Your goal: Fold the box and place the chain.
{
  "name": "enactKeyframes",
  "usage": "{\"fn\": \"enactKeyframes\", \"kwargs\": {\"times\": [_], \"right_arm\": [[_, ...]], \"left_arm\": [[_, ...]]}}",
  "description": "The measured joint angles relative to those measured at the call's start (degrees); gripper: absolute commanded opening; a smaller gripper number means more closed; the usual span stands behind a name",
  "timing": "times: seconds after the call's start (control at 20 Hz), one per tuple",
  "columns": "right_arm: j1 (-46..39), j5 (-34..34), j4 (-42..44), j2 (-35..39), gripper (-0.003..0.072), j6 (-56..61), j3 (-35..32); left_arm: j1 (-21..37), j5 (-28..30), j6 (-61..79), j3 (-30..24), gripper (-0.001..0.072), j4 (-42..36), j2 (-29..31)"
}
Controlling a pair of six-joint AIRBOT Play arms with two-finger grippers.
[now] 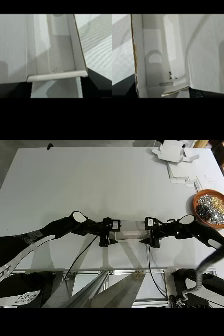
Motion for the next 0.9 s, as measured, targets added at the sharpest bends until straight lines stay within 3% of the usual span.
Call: {"fn": "enactKeyframes", "kwargs": {"times": [0.9], "right_arm": [[0.0,-0.57,0.09,0.0,0.0399,0.0,0.0]], "left_arm": [[0.0,0.04,0.04,0.0,0.0254,0.11,0.0]]}}
